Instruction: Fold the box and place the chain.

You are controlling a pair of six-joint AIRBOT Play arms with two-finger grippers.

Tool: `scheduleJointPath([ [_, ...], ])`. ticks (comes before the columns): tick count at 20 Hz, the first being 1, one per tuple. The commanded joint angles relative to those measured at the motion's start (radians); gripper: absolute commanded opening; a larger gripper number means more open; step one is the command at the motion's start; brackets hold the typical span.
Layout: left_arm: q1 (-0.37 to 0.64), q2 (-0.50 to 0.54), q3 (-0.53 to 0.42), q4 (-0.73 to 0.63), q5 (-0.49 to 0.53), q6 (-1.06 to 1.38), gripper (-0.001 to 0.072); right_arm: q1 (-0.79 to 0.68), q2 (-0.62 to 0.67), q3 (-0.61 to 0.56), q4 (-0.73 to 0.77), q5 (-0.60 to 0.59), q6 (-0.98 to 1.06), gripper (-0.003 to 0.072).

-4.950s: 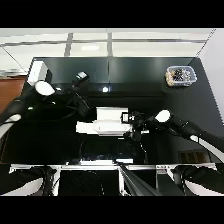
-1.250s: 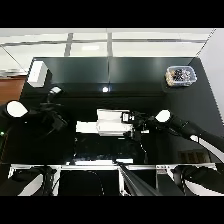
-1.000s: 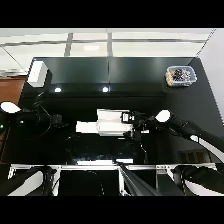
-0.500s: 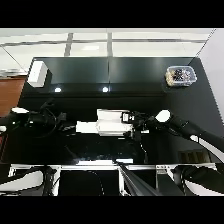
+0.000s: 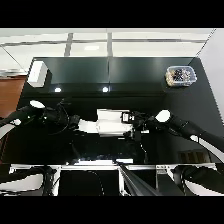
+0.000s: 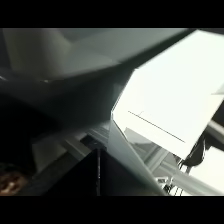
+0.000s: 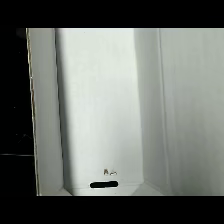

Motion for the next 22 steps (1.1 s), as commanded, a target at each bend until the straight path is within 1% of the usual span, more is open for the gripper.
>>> scheduleJointPath([
  [1,-0.032,-0.003,0.037,-0.014,-0.032,0.023,0.017,0.001,-0.001,0.0,0.0,0.0,0.0,0.0417],
  [3,-0.032,-0.003,0.049,-0.061,-0.058,0.022,0.055,0.001,-0.001,0.0,0.0,0.0,0.0,0.0416],
  [4,-0.032,-0.003,0.055,-0.09,-0.075,0.022,0.0641,0.001,-0.001,0.0,0.0,0.0,0.0,0.0416],
  [6,-0.038,-0.003,0.065,-0.133,-0.097,0.022,0.0641,0.001,-0.001,0.0,0.0,0.0,0.0,0.0416],
  [10,-0.101,-0.003,0.074,-0.124,-0.097,0.008,0.062,0.001,-0.001,0.0,0.0,0.0,0.0,0.0417],
  [12,-0.129,-0.003,0.091,-0.122,-0.089,-0.056,0.0567,0.001,-0.001,0.0,0.0,0.0,0.0,0.0417],
  [13,-0.141,-0.003,0.103,-0.108,-0.076,-0.102,0.0567,0.001,-0.001,0.0,0.0,0.0,0.0,0.0417],
  [15,-0.175,-0.003,0.139,-0.039,-0.051,-0.192,0.056,0.001,-0.001,0.0,0.0,0.0,0.0,0.0417],
  [17,-0.213,-0.003,0.182,0.05,-0.058,-0.279,0.0483,0.001,-0.001,0.0,0.0,0.0,0.0,0.0416],
  [19,-0.246,-0.002,0.23,0.111,-0.055,-0.351,0.0484,0.001,-0.001,0.0,0.0,0.0,0.0,0.0417],
  [22,-0.285,-0.002,0.29,0.114,-0.052,-0.417,0.0483,0.001,-0.001,0.0,0.0,0.0,0.0,0.0417],
])
